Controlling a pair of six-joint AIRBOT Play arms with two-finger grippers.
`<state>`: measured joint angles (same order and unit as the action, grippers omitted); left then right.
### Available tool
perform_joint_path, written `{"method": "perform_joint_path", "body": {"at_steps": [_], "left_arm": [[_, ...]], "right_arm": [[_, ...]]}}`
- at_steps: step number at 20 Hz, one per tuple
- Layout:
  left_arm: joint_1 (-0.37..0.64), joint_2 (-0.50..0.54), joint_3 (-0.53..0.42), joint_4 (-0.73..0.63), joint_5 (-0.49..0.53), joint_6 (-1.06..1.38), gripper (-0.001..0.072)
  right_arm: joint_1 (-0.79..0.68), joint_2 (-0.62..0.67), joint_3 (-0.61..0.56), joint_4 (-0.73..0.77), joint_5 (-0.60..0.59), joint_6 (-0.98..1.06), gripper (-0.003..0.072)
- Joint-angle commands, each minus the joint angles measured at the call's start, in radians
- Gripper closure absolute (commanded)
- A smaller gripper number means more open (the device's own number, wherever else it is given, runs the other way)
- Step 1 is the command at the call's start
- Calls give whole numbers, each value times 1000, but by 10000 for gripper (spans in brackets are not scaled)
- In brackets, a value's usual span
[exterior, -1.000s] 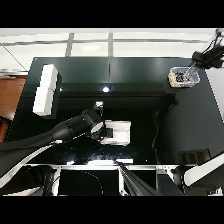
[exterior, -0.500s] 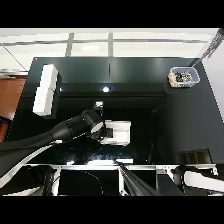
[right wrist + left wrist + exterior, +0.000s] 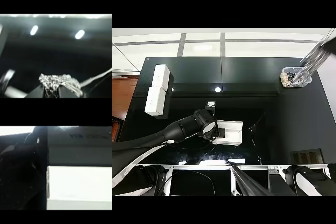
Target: Fold the box and place the chain.
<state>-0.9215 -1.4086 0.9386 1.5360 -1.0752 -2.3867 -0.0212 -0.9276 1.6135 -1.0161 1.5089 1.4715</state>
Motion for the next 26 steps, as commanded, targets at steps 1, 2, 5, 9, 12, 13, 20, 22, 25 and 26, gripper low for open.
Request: {"method": "perform_joint_path", "body": {"at_steps": [1,2,5,9,12,13,20,22,25,26], "left_arm": [[1,-1,0,0,1,0,678],[1,-1,0,0,0,0,678],[1,-1,0,0,-1,0,678],[1,-1,0,0,0,0,678],[1,-1,0,0,0,0,678],[1,-1,0,0,0,0,678],[1,-1,0,0,0,0,678],[1,-1,0,0,0,0,678],[1,-1,0,0,0,0,678],[1,-1,0,0,0,0,678]], "right_arm": [[155,73,-114,18,137,-4,648],[199,88,-154,37,141,-2,648],[332,112,-269,63,122,4,649],[495,111,-443,67,-65,26,648],[587,107,-583,66,-227,27,648],[602,102,-615,67,-272,23,648],[627,44,-651,82,-343,-14,648],[643,10,-651,80,-351,-19,648],[660,-45,-668,73,-388,-37,648],[661,-59,-678,69,-400,-40,648]]}}
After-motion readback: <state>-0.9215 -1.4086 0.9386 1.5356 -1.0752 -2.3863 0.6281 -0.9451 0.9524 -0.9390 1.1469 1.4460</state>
